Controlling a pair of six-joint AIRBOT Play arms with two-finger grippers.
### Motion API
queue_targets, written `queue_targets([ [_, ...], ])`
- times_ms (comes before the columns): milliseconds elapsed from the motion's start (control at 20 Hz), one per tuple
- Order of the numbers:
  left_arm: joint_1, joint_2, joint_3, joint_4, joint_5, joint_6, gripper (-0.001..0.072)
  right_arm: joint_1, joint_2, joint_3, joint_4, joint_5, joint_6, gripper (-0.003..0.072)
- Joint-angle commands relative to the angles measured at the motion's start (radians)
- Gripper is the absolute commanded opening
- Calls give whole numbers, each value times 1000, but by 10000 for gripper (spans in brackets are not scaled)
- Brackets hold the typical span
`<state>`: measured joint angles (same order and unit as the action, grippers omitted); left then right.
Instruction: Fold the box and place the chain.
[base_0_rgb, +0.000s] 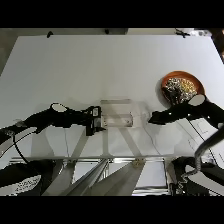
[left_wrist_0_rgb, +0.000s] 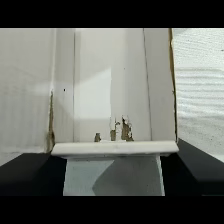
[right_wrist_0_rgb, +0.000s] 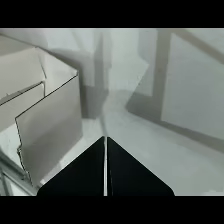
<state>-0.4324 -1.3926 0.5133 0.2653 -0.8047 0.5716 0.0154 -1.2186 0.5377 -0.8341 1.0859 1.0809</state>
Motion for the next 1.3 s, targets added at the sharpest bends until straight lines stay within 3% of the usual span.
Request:
queue_targets([
  [0, 1, 0, 1, 0, 0, 0, 150, 48, -57, -3, 111, -32, -74, 8],
  [500, 1, 0, 1, 0, 0, 0, 150, 74, -74, -2, 222, -41, -140, 14],
  [550, 1, 0, 1, 0, 0, 0, 150, 83, -67, -1, 228, -32, -143, 79],
  [650, 1, 0, 1, 0, 0, 0, 150, 97, -41, 7, 230, -23, -145, 292],
  [1250, 1, 0, 1, 0, 0, 0, 150, 200, -28, 36, 238, -34, -144, 301],
])
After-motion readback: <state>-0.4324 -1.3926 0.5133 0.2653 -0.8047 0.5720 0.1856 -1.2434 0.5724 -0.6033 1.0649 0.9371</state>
